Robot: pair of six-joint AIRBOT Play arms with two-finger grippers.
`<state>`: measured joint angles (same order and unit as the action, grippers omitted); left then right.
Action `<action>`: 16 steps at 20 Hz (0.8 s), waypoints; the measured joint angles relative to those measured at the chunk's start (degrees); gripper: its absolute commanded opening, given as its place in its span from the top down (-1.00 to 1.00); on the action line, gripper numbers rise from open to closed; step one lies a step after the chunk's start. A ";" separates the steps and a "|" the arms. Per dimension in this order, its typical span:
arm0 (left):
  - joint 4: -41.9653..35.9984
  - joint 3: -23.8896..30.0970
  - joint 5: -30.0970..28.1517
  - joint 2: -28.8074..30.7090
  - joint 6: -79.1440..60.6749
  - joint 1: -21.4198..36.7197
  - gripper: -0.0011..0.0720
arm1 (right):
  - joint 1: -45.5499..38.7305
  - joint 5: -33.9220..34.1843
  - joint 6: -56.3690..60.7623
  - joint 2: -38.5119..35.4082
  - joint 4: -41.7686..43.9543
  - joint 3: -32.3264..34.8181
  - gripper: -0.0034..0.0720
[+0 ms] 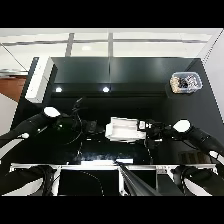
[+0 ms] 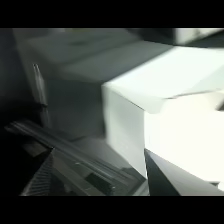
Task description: Fold the box and place the chain.
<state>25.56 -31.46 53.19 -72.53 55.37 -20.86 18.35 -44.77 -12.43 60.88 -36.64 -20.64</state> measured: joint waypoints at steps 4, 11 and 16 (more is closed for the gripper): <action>-0.04 -1.88 -2.78 0.00 0.04 -3.63 -0.79 | 0.02 0.02 0.00 0.00 0.00 0.00 -0.35; -0.11 -2.73 -5.88 0.02 0.52 -7.23 -0.78 | 0.02 0.02 0.00 0.00 0.00 0.00 -0.35; 1.68 -2.82 -6.71 0.02 3.96 -8.85 -0.77 | 0.02 0.02 0.00 0.00 0.00 0.00 -0.35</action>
